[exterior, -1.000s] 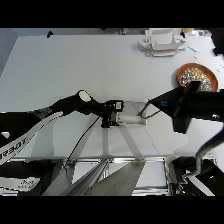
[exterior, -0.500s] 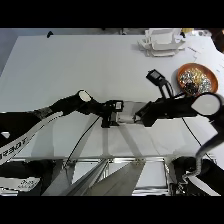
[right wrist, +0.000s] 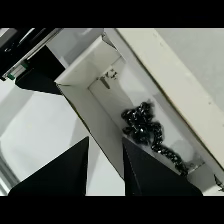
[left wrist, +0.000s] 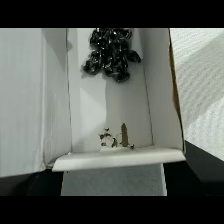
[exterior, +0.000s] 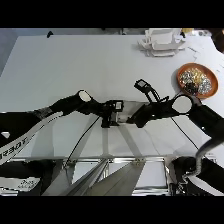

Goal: Fold the box and place the chain.

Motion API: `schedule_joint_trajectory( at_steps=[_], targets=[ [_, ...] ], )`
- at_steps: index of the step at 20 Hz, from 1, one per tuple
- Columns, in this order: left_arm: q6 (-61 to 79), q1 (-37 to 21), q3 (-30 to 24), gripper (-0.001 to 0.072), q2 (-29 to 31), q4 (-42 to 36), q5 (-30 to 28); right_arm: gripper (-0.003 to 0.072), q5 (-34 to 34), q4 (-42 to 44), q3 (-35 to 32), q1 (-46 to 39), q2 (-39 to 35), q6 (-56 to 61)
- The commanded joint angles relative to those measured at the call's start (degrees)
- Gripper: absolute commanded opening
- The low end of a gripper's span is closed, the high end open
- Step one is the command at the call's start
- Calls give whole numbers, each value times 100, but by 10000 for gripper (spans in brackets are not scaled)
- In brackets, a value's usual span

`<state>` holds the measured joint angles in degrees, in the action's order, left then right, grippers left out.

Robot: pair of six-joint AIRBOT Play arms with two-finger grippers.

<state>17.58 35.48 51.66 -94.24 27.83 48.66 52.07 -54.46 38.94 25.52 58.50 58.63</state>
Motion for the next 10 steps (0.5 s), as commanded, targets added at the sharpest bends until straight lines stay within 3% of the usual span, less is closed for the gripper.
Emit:
schedule_joint_trajectory(
  at_steps=[1,6,10],
  targets=[
    [2,-4,-2,133,4,2,0,240,74,44,127,-184,-372,-17],
    [2,-2,-2,133,4,2,0,175,219,-424,463,-1366,-1237,431],
    [2,-2,-2,133,4,2,0,174,219,-1576,455,-2100,-1016,1858]
  ],
)
